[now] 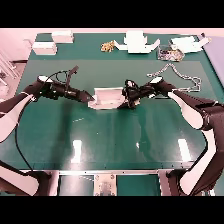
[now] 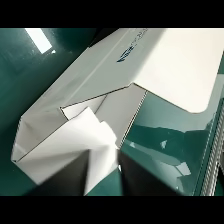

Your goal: Fold the box and place the chain.

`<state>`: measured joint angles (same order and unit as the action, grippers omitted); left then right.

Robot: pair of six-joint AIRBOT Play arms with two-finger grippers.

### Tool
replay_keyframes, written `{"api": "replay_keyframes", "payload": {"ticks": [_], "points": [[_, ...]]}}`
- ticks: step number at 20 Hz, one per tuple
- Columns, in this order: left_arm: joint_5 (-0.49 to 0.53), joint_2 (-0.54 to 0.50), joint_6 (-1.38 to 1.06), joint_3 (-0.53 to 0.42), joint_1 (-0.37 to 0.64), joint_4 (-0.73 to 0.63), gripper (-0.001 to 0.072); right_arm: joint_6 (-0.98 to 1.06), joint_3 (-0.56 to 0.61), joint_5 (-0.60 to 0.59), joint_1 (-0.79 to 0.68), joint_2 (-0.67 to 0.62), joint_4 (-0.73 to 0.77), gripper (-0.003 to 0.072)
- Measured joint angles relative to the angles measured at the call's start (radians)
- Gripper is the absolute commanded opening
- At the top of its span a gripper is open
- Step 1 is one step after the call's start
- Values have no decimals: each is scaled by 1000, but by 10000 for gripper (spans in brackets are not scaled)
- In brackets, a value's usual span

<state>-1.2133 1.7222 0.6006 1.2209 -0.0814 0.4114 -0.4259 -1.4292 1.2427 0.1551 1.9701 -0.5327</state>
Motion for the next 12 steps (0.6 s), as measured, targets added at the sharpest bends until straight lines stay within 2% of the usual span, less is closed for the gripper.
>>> {"api": "replay_keyframes", "payload": {"ticks": [4,9,12], "points": [[5,-1,0,0,2,17,442,0,0,0,0,0,0,567],[17,-2,15,0,40,177,442,0,0,0,0,0,0,566],[10,-2,22,0,81,224,441,0,0,0,0,0,0,567]]}}
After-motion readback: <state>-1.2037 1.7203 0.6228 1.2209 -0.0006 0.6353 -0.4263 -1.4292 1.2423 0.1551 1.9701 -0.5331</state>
